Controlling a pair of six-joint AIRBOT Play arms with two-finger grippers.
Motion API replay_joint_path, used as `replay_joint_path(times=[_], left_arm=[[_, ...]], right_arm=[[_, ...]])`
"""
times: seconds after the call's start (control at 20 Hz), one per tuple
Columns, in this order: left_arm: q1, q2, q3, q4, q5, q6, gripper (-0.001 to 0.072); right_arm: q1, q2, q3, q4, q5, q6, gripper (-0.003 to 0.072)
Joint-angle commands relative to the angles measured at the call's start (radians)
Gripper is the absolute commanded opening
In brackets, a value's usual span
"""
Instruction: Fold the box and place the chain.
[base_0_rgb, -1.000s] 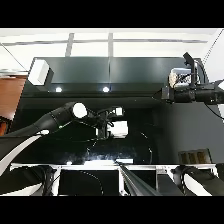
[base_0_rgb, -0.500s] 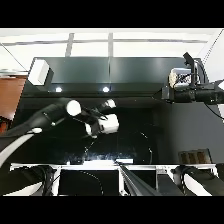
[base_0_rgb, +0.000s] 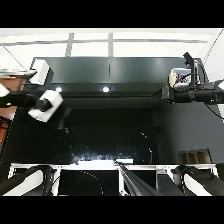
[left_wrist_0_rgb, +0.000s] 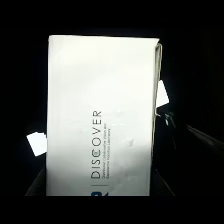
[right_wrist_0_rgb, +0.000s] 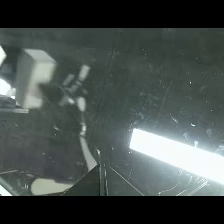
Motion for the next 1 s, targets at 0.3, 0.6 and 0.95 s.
replay_joint_path(times=[0.3, 0.6, 0.95], left_arm=[[0.26, -0.289, 0.273, -0.056, 0.134, 0.048, 0.0431], [0.252, -0.389, 0.289, -0.153, 0.192, 0.097, 0.043], [0.191, -0.399, 0.296, -0.138, 0.256, 0.105, 0.072]], right_arm=[[0.0, 0.0, 0.0, 0.001, 0.0, 0.0, 0.0046], [0.0, 0.0, 0.0, 0.001, -0.014, 0.0, 0.0046], [0.0, 0.0, 0.0, 0.001, -0.021, 0.001, 0.0046]])
